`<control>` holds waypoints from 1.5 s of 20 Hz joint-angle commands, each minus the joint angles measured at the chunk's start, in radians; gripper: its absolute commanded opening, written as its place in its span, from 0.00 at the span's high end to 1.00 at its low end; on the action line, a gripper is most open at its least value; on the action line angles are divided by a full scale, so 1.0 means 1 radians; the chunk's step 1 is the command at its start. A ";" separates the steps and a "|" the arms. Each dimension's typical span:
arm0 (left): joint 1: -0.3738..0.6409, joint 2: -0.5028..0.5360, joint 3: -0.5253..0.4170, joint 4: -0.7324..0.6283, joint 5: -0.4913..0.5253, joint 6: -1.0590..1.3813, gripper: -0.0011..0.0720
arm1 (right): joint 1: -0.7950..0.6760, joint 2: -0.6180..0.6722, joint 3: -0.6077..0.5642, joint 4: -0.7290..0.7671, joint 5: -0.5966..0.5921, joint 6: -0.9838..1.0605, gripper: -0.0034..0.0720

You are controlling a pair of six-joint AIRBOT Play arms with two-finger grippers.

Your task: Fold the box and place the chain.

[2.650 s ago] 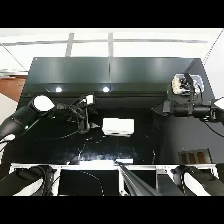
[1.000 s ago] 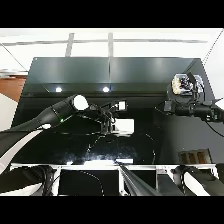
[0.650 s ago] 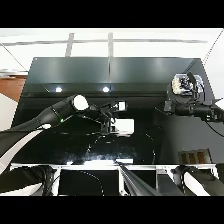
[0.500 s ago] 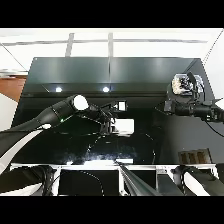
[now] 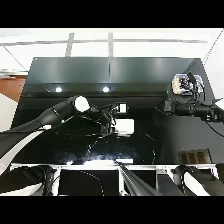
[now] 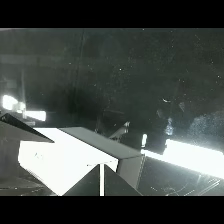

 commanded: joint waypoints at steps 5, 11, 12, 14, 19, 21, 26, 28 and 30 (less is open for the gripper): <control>-0.002 -0.001 0.001 0.005 0.016 0.001 0.01 | 0.000 0.001 0.001 0.008 0.000 0.000 0.90; -0.010 -0.001 0.001 0.005 0.016 0.000 0.01 | 0.000 0.001 0.001 0.008 0.001 0.000 0.90; -0.014 -0.001 0.001 0.006 0.016 0.000 0.01 | 0.000 0.001 0.001 0.008 0.001 0.000 0.90; -0.020 -0.001 0.001 0.010 0.016 0.000 0.01 | 0.000 0.001 0.001 0.008 0.001 0.000 0.90; -0.026 -0.010 0.001 0.048 0.017 0.000 0.01 | 0.000 0.001 0.001 0.011 0.001 0.000 0.90; -0.026 -0.020 0.001 0.047 0.024 0.000 0.01 | 0.000 0.001 0.001 0.011 0.001 0.000 0.90; -0.026 -0.054 0.001 0.046 0.050 0.000 0.01 | 0.000 0.001 0.001 0.011 0.000 0.000 0.90; -0.026 -0.076 0.001 0.046 0.050 0.000 0.01 | 0.000 0.001 0.001 0.011 -0.002 0.000 0.90; -0.034 -0.092 0.001 0.045 0.050 0.000 0.01 | 0.000 0.001 0.001 0.011 -0.005 0.000 0.90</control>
